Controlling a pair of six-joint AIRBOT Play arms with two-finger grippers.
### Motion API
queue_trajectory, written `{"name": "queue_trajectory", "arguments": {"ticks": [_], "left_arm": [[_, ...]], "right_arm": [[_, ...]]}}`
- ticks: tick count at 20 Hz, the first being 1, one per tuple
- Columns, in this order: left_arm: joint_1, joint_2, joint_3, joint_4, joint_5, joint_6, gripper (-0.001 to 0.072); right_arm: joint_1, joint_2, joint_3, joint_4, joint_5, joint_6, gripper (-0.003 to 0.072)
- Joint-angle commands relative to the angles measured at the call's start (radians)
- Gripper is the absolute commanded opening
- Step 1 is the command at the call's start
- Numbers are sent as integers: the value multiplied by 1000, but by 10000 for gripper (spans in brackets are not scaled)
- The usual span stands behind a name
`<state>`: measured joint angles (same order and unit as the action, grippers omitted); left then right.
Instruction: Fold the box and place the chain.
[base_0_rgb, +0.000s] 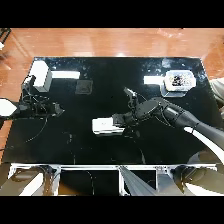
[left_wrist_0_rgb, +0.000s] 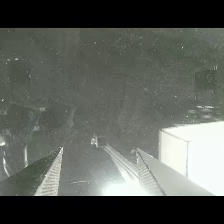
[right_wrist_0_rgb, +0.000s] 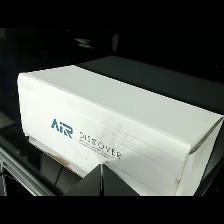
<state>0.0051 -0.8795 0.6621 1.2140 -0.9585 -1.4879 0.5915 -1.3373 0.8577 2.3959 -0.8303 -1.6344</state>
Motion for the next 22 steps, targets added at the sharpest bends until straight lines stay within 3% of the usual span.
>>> {"name": "queue_trajectory", "arguments": {"ticks": [1,11,15,18,22], "left_arm": [[-4,-2,0,0,10,0,563],[-5,-5,27,-1,9,3,564],[-22,-29,89,-168,-31,225,563],[-160,-129,159,-253,-99,508,564],[-433,-213,176,-253,-26,995,631]], "right_arm": [[0,-9,-3,-19,0,0,25],[-17,45,19,36,-8,-53,25],[-90,169,26,9,-22,-53,25],[-180,250,25,-120,-95,-44,25],[-322,327,10,-301,-285,-40,24]]}}
